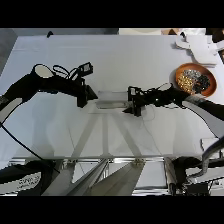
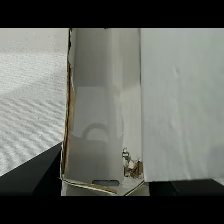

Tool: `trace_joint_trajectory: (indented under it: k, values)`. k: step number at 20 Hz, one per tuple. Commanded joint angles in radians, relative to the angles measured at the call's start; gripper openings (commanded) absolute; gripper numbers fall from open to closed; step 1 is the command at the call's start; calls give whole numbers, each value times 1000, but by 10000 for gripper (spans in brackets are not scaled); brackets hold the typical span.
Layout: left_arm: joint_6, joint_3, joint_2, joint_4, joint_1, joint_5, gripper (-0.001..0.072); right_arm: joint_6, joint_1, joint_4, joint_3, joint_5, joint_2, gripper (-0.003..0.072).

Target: Fold the box and place the chain.

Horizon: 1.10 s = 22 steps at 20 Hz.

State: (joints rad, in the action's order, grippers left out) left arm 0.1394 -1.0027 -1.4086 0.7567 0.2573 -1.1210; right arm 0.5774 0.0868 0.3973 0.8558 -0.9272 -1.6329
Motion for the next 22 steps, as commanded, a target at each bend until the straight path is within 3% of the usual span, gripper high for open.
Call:
trace_joint_trajectory:
  k: [1, 2, 4, 5, 8, 10, 15, 16, 18, 22]
  values:
    - [0, 1, 6, 182, 6, -8, 25, -1, 0, -2, 1, 0, 0, 359]
    - [0, 5, 4, 183, 6, 9, 91, -1, 0, -2, 1, 0, 0, 359]
    - [-1, 17, -12, 182, 5, 66, 349, -1, 0, -2, 1, 0, 0, 359]
    - [-1, 22, -24, 181, 5, 97, 441, -1, 0, -2, 1, 0, 0, 359]
    - [-41, 26, -75, 177, 6, 142, 483, -1, 0, -2, 1, -1, 0, 359]
    - [-116, 27, -109, 163, 6, 146, 663, 0, 0, -2, 1, -1, 0, 359]
    - [-298, 29, -144, 40, 7, 117, 677, -1, 0, -2, 1, -1, 0, 359]
    - [-335, 29, -144, 7, 7, 98, 649, -1, 0, -2, 1, -1, 0, 359]
    - [-369, 29, -145, -32, 7, 39, 518, -1, 0, -2, 1, -1, 0, 359]
    - [-386, 29, -148, -14, 7, -16, 496, -1, 0, -2, 1, -1, 0, 359]
